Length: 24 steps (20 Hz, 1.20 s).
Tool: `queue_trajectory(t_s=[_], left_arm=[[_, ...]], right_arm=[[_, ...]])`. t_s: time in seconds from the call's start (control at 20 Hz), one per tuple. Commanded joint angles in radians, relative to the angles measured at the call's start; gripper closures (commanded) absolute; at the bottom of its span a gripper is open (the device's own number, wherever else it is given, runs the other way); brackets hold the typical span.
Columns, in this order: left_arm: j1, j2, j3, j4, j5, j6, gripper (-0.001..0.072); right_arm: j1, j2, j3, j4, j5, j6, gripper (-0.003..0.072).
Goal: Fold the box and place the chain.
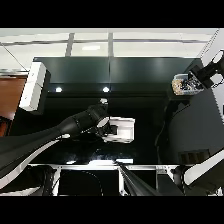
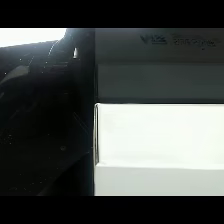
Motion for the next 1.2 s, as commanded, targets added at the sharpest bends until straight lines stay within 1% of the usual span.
queue_trajectory(t_s=[0.0, 0.05, 0.1, 0.15, 0.25, 0.3, 0.4, 0.55, 0.75, 0.85, 1.0, 1.1, 1.15], left_arm=[[0.001, 0.0, 0.0, 0.0, 0.0, 0.0, 0.068], [0.001, 0.0, 0.0, 0.0, 0.0, 0.0, 0.068], [0.001, 0.0, 0.0, 0.0, 0.0, 0.0, 0.068], [0.001, 0.0, 0.0, 0.0, 0.0, 0.0, 0.068], [0.001, 0.0, 0.0, 0.0, 0.0, 0.0, 0.068], [0.001, 0.0, 0.0, 0.0, 0.0, 0.0, 0.068], [0.001, 0.0, 0.0, 0.0, 0.0, 0.0, 0.068], [0.001, 0.0, 0.0, 0.0, 0.0, 0.0, 0.068], [0.001, 0.0, 0.0, 0.0, 0.0, 0.0, 0.068], [0.001, 0.0, 0.0, 0.0, 0.0, 0.0, 0.0681], [0.001, 0.0, 0.0, 0.0, 0.0, 0.0, 0.068], [0.001, 0.0, 0.0, 0.0, 0.0, 0.0, 0.0681], [0.001, 0.0, 0.0, 0.0, 0.001, 0.0, 0.068]], right_arm=[[-0.001, -0.013, 0.001, 0.028, -0.021, -0.006, 0.0239], [-0.001, -0.013, 0.003, 0.032, -0.018, -0.01, 0.0317], [-0.001, -0.011, 0.003, 0.052, -0.016, -0.04, 0.0542], [-0.002, -0.01, 0.003, 0.071, -0.011, -0.071, 0.0632], [-0.006, -0.008, 0.036, 0.078, 0.049, -0.135, 0.0675], [-0.006, -0.005, 0.064, 0.078, 0.084, -0.188, 0.0676], [-0.005, 0.046, 0.089, 0.105, 0.105, -0.344, 0.0678], [-0.002, 0.194, 0.088, 0.175, 0.141, -0.509, 0.068], [0.017, 0.404, 0.087, 0.235, 0.145, -0.585, 0.068], [0.019, 0.502, 0.087, 0.332, 0.136, -0.616, 0.0681], [0.019, 0.623, 0.087, 0.482, 0.162, -0.663, 0.0681], [0.018, 0.695, 0.068, 0.647, 0.203, -0.731, 0.0681], [0.019, 0.734, 0.035, 0.715, 0.206, -0.748, 0.0681]])
